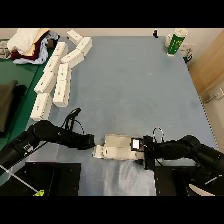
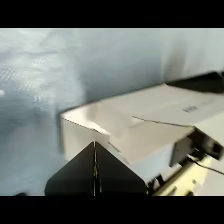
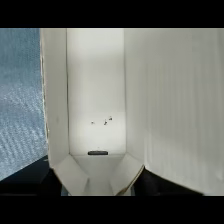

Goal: Fold the box.

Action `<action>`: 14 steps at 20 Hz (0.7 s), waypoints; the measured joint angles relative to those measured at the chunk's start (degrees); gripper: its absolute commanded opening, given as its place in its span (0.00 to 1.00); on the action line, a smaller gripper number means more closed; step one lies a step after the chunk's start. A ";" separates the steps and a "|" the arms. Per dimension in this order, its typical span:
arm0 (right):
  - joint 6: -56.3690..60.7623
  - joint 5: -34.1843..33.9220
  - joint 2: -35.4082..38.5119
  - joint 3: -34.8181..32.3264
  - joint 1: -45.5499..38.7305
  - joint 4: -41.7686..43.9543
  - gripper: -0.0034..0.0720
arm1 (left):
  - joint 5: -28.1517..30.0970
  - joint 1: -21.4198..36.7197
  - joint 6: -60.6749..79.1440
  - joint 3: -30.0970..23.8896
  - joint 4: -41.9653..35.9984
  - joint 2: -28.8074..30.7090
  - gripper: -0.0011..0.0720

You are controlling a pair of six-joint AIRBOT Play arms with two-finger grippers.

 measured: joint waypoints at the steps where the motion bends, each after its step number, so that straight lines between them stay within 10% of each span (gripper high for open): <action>1: -0.02 0.00 0.00 0.00 0.00 0.00 0.80 | -0.94 0.52 -2.91 0.33 3.39 0.09 0.03; 14: 0.00 0.00 0.00 0.00 0.00 -0.02 0.80 | 0.48 -1.38 -7.85 -3.32 5.16 -4.92 0.03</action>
